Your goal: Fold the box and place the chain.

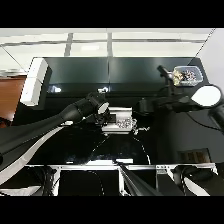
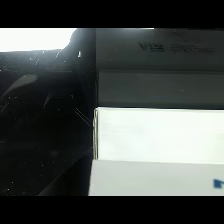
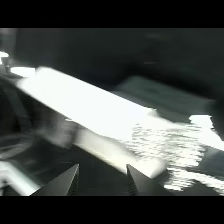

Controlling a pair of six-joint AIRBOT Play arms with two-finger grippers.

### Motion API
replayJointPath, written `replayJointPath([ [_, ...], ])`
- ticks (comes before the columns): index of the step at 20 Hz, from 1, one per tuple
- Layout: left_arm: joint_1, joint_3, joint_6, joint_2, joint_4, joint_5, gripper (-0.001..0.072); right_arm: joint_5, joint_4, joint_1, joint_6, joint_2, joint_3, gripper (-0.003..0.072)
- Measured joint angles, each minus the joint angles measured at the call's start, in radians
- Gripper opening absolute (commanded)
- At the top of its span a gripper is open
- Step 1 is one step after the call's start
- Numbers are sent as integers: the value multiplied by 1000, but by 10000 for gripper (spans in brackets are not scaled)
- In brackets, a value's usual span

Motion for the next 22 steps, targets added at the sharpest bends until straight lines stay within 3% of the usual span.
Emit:
replayJointPath([
  [1,0,0,0,0,0,0,30,1,-29,-32,-45,27,-26,429],
  [2,0,0,0,0,0,-1,30,-8,-52,-56,-106,50,-58,670],
  [3,0,0,0,0,0,-1,30,-24,-58,-74,-186,68,-100,692],
  [6,0,0,0,0,0,-2,30,-132,-55,-80,-446,88,-235,690],
  [9,0,0,-1,0,-1,-5,30,-277,-32,-34,-846,69,-346,690],
  [14,0,0,-1,0,-1,-19,30,-336,159,-3,-1435,-62,-391,690],
  [18,0,0,0,0,-1,-22,30,-352,287,3,-1681,-158,-374,690],
  [22,0,0,0,0,-1,-23,30,-367,342,5,-1781,-221,-365,690],
])
